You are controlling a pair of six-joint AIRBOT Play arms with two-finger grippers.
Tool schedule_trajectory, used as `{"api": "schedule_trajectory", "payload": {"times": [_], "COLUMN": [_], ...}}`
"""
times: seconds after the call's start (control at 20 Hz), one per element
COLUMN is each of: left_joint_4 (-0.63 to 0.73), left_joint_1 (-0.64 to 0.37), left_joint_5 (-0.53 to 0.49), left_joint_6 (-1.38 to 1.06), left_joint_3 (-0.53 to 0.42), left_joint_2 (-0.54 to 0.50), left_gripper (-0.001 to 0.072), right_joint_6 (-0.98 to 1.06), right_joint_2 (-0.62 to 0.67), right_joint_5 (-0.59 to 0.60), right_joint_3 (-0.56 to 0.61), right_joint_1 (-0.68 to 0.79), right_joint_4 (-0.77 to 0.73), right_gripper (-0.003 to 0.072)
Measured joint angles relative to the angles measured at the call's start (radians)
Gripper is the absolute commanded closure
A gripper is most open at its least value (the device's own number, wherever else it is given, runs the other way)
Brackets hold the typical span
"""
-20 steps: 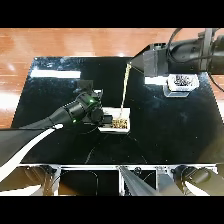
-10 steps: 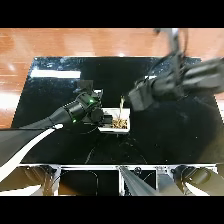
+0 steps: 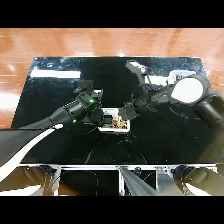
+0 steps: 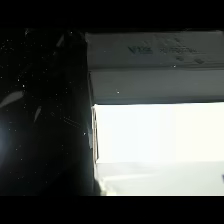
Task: Fold the box and place the chain.
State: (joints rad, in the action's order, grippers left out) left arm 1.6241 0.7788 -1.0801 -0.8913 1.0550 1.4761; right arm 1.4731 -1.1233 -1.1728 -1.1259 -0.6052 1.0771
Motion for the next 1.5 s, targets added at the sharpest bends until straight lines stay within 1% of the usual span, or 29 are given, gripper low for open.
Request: {"api": "schedule_trajectory", "payload": {"times": [0.25,0.3,0.35,0.4,0.6,0.7,0.8,0.9,1.0,1.1,1.2,1.35,1.4,1.5], "left_joint_4": [0.000,0.000,0.000,0.000,0.000,0.000,0.000,0.000,0.000,0.001,0.004,0.009,0.011,0.014], "left_joint_1": [0.000,0.000,0.000,0.000,0.000,0.000,0.000,0.000,0.000,0.000,0.000,0.000,0.000,0.000], "left_joint_5": [0.000,0.000,0.000,0.000,0.000,0.000,0.000,0.000,0.000,0.000,0.001,0.006,0.005,-0.005], "left_joint_6": [0.000,0.000,0.000,0.000,0.000,0.000,0.000,0.000,0.000,0.000,0.000,0.000,0.000,0.000], "left_joint_3": [0.000,0.000,0.000,0.000,0.000,0.000,0.000,0.002,0.002,0.002,0.002,0.006,0.011,0.027], "left_joint_2": [0.000,0.000,0.000,0.000,0.000,0.000,0.000,0.000,0.000,0.000,0.000,0.000,0.000,0.000], "left_gripper": [0.0690,0.0690,0.0690,0.0690,0.0690,0.0690,0.0690,0.0690,0.0690,0.0690,0.0687,0.0686,0.0679,0.0534], "right_joint_6": [-0.004,-0.004,-0.004,-0.003,0.005,0.007,0.010,0.023,0.040,0.050,0.054,0.058,0.060,0.061], "right_joint_2": [-0.069,-0.078,-0.084,-0.089,-0.087,-0.057,-0.003,0.065,0.131,0.182,0.215,0.237,0.241,0.246], "right_joint_5": [0.015,0.017,0.019,0.021,0.013,-0.027,-0.081,-0.127,-0.157,-0.173,-0.181,-0.169,-0.162,-0.147], "right_joint_3": [0.026,0.029,0.031,0.034,0.036,0.037,0.040,0.064,0.119,0.194,0.272,0.370,0.391,0.421], "right_joint_1": [-0.003,-0.003,-0.003,-0.003,0.002,0.022,0.063,0.133,0.222,0.307,0.359,0.390,0.394,0.396], "right_joint_4": [0.004,0.010,0.019,0.028,0.051,0.068,0.126,0.219,0.292,0.327,0.328,0.296,0.282,0.260], "right_gripper": [0.0655,0.0590,0.0323,0.0132,0.0132,0.0131,0.0131,0.0131,0.0131,0.0131,0.0131,0.0131,0.0131,0.0131]}}
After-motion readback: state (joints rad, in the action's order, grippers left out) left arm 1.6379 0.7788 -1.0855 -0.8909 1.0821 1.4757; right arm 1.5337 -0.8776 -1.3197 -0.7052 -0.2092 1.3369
